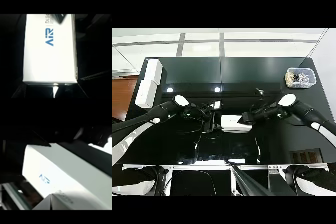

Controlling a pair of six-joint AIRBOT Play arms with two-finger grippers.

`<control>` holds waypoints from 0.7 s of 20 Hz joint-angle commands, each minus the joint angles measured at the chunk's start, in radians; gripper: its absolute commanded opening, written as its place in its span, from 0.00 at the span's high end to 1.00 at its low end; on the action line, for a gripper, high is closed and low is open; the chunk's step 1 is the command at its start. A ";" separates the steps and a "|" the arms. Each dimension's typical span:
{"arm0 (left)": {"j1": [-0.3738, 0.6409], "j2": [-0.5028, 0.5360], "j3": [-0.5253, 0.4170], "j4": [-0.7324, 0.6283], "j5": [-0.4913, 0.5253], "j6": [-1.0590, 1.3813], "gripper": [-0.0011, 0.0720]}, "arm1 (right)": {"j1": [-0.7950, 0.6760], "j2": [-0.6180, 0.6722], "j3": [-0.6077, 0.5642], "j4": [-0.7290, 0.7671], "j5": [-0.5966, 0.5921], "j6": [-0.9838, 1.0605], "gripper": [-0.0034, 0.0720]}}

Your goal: Fold the box and place the chain.

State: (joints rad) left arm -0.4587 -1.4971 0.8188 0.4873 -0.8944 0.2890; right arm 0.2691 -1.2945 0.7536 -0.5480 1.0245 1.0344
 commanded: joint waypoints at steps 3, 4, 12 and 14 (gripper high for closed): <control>0.009 0.011 0.002 0.003 0.002 -0.008 0.35 | -0.154 0.159 0.167 -0.199 0.282 -0.123 0.93; 0.018 0.021 0.002 0.005 0.005 -0.021 0.33 | -0.211 0.208 0.167 -0.267 0.282 -0.098 0.93; 0.033 0.227 0.024 0.101 -0.085 -0.221 0.00 | -0.519 0.328 0.166 -0.365 0.351 -0.032 0.93; -0.039 0.207 0.089 0.092 -0.047 -0.233 0.01 | -0.518 0.328 0.163 -0.359 0.322 -0.031 0.93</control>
State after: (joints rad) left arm -0.4450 -1.3117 0.8570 0.5735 -0.9539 0.1108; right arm -0.2089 -0.9794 0.9169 -0.8986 1.3575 0.9955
